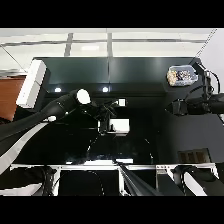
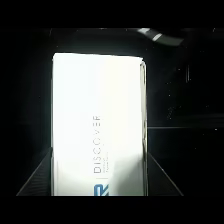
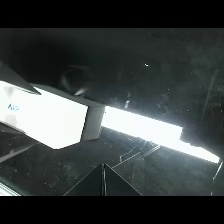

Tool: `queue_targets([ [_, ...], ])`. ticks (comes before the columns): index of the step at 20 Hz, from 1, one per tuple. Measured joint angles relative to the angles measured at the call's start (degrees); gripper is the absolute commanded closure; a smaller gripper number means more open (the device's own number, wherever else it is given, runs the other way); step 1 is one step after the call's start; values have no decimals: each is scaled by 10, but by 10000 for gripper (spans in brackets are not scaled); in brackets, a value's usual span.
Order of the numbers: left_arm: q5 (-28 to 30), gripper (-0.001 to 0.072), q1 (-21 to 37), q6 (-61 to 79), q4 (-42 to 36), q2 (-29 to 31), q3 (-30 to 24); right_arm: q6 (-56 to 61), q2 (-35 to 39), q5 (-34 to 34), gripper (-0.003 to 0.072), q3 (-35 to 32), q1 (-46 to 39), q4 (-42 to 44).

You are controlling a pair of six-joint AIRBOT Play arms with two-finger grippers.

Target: Fold the box and place the chain.

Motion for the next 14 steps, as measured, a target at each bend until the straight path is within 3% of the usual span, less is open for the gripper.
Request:
queue_targets([
  [3, 38, 7, -29, -65, 56, -2, 0, 0, 0, -1, 673, 0, 0, 0],
  [5, 60, 344, -46, -107, 101, -3, 0, 0, 0, -2, 673, 0, 0, 0],
  [6, 63, 381, -53, -124, 123, -2, 2, 0, 0, -3, 673, 0, 0, 0],
  [10, 34, 379, -47, -242, 247, 29, 19, 0, 0, -5, 673, 0, 0, 0],
  [14, -75, 379, 55, -405, 365, 98, 30, 0, 0, -5, 673, 0, 0, 0],
])
